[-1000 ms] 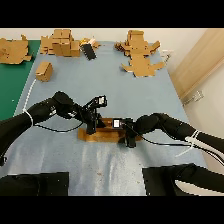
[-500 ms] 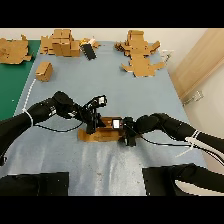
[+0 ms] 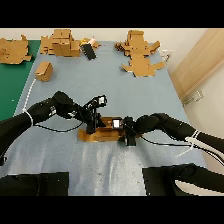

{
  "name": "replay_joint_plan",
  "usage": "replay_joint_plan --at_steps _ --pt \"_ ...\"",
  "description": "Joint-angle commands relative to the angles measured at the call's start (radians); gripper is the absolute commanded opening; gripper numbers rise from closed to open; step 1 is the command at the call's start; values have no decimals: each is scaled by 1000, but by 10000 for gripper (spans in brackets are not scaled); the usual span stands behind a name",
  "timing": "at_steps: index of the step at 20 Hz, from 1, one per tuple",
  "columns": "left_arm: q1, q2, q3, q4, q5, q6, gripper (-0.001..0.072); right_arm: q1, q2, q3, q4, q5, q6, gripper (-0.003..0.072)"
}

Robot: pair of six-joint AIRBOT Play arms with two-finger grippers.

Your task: Fold the box.

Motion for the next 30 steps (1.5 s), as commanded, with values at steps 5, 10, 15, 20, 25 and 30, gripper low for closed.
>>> replay_joint_plan --at_steps 5,10,15,20,25,30 --pt "0 0 0 0 -1 0 12 0 0 1 -2 -3 2 573" --pt "0 0 0 0 -1 0 11 0 0 1 0 -20 2 573" --pt "0 0 0 -8 -1 0 11 0 0 0 0 -30 2 573" --pt "0 0 0 -53 -2 0 12 0 0 0 1 -31 2 573" --pt "-2 0 0 -53 -2 0 11 0 0 1 1 -30 2 573" --pt "-2 0 0 -53 -1 0 12 0 0 1 16 -27 2 573"
